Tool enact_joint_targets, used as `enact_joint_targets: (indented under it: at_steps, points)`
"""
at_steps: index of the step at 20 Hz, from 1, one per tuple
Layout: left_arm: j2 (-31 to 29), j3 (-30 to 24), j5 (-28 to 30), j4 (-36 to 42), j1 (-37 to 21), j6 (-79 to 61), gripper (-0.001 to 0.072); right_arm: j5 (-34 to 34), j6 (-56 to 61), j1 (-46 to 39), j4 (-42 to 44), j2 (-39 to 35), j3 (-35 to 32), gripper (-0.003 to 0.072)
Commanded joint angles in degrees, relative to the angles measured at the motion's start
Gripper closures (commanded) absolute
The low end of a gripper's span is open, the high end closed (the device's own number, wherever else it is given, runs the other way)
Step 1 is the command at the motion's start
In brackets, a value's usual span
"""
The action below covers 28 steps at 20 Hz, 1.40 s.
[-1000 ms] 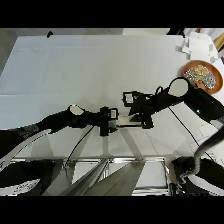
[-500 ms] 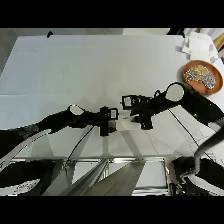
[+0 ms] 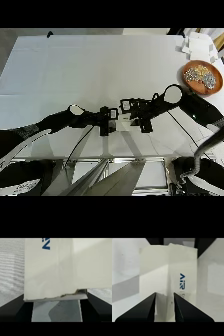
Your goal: Fold the box and place the chain.
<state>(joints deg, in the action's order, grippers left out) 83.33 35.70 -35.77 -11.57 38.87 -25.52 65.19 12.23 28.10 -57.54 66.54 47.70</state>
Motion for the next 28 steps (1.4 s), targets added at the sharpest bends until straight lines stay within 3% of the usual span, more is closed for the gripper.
enact_joint_targets:
  at_steps: [1,8,10,13,15,16,28]
  points:
    - [-0.02,0.00,-0.04,0.00,0.02,0.02,0.0459,-1.62,1.95,0.52,-1.27,-0.02,-0.44,0.0444]
    - [-0.02,0.00,-0.02,0.00,0.02,0.02,0.0459,-6.01,4.46,0.52,-3.78,0.00,-0.46,0.0454]
    - [-0.02,0.00,-0.02,0.00,0.02,0.02,0.0459,-5.88,4.46,0.52,-3.78,-0.02,-0.46,0.0505]
    - [-0.02,0.00,-0.04,0.00,0.02,0.02,0.0459,-5.46,4.46,0.52,-3.76,-0.02,-0.46,0.0518]
    - [-0.02,0.00,-0.02,0.00,0.02,0.02,0.0459,-5.44,4.46,0.52,-3.74,-0.26,-0.46,0.0607]
    - [-0.02,0.00,-0.04,0.00,0.02,0.02,0.0459,-5.44,4.46,0.52,-3.74,-0.52,-0.46,0.0616]
    - [-0.02,0.00,-0.02,0.00,0.02,0.02,0.0459,-5.22,4.48,0.52,-3.72,-0.72,-0.46,0.0659]
